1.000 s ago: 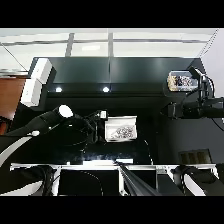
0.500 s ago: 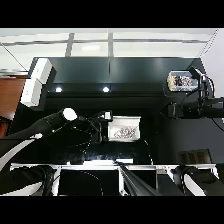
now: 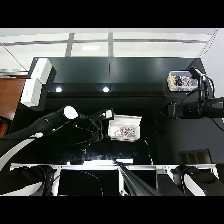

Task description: Fold the box and place the chain.

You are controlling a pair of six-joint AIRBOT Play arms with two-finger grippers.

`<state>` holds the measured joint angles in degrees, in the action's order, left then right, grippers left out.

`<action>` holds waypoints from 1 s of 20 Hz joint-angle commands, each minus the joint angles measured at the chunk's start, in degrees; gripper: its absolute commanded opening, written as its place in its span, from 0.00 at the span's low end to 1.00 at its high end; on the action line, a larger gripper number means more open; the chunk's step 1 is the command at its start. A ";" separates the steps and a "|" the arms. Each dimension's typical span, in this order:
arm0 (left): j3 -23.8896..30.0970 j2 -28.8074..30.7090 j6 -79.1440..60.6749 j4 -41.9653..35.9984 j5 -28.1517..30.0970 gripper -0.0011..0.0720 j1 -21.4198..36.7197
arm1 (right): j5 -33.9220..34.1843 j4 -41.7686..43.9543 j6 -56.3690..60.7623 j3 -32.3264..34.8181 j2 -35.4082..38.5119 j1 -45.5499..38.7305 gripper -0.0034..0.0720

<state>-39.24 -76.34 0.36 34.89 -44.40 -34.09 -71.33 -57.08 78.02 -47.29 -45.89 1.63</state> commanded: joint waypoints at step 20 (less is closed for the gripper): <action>-1.11 -0.90 -3.78 0.44 3.93 0.49 -1.29 | 8.52 -0.24 -4.57 -0.35 -1.95 5.77 1.00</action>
<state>-39.99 -77.23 -3.44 35.11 -42.65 -35.40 -67.48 -57.23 74.61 -47.42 -46.59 5.34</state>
